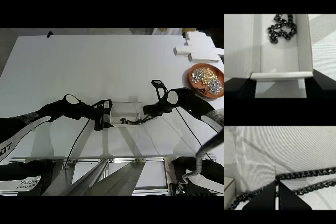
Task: Fold the box and place the chain.
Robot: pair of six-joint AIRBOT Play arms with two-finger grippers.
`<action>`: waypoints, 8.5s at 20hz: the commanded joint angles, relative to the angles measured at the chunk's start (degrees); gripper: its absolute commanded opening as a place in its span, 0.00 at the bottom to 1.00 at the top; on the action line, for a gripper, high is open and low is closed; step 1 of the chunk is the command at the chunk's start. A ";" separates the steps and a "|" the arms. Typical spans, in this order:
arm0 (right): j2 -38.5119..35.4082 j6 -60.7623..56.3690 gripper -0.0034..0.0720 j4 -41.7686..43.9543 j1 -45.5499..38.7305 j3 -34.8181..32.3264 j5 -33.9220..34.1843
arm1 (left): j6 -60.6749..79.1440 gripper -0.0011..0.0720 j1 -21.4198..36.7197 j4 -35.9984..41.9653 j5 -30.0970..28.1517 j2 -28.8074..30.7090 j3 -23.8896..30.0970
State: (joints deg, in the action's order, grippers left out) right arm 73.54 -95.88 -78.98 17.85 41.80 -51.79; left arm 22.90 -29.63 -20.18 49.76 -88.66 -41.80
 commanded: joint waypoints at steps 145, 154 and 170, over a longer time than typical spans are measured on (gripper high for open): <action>-5.11 94.90 0.24 6.99 -8.15 -7.19 2.36 | 0.00 0.29 0.00 -0.02 0.00 0.00 0.00; -8.59 91.54 0.06 5.40 -8.15 -7.19 -0.72 | 0.00 0.29 0.00 0.00 0.00 0.00 0.00; -28.26 88.13 0.06 42.16 11.80 -7.30 8.96 | 0.00 0.29 0.00 -0.02 0.00 0.00 0.00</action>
State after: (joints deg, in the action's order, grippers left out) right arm 45.50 -5.26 -40.03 23.27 34.54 -50.11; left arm 22.87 -29.63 -20.18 49.76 -88.66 -41.82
